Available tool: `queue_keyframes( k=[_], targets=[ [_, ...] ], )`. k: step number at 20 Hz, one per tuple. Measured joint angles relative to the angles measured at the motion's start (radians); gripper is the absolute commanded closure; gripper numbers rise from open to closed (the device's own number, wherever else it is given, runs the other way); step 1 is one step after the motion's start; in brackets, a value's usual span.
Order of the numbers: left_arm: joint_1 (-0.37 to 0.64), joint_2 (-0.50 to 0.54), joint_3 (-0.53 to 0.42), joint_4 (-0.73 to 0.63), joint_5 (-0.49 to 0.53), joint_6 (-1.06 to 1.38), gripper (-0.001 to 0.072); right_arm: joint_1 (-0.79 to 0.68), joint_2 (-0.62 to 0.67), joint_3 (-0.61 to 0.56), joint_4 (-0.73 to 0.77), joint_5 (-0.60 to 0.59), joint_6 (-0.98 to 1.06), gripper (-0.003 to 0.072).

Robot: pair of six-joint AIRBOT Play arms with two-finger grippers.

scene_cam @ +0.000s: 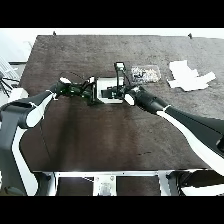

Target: Fold the box and place the chain.

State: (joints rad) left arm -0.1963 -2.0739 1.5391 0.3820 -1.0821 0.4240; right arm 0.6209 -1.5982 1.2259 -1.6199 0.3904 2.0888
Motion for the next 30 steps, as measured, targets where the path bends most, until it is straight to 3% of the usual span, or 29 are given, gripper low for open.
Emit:
queue_keyframes(
  k=[5, 7, 10, 16, 25, 26, 27, 28, 30],
  targets=[
    [0.000, 0.000, 0.000, 0.000, 0.000, 0.000, 0.0360, -0.025, 0.079, -0.005, 0.004, 0.014, -0.051, 0.0305],
    [0.000, 0.000, 0.000, 0.000, 0.000, 0.000, 0.0360, -0.064, 0.125, -0.009, -0.016, 0.067, -0.088, 0.0200],
    [0.000, 0.000, 0.000, 0.000, 0.000, 0.000, 0.0360, -0.171, 0.142, -0.041, -0.037, 0.103, -0.114, 0.0178],
    [0.000, 0.000, 0.000, 0.000, 0.000, 0.000, 0.0360, -0.354, 0.016, -0.063, 0.121, -0.017, -0.217, 0.0176],
    [0.000, 0.000, 0.000, -0.001, 0.000, 0.000, 0.0360, -0.397, -0.230, 0.116, 0.360, -0.096, -0.387, 0.0195],
    [0.000, 0.000, 0.000, -0.001, 0.000, 0.000, 0.0360, -0.397, -0.251, 0.137, 0.394, -0.098, -0.412, 0.0262],
    [0.000, 0.000, 0.000, 0.000, 0.000, 0.000, 0.0360, -0.397, -0.272, 0.158, 0.430, -0.098, -0.442, 0.0376],
    [0.000, 0.000, 0.000, -0.001, 0.000, 0.000, 0.0360, -0.396, -0.288, 0.175, 0.461, -0.101, -0.468, 0.0666],
    [0.000, 0.000, 0.000, -0.001, 0.000, 0.000, 0.0360, -0.394, -0.303, 0.198, 0.505, -0.100, -0.510, 0.0680]
  ],
)
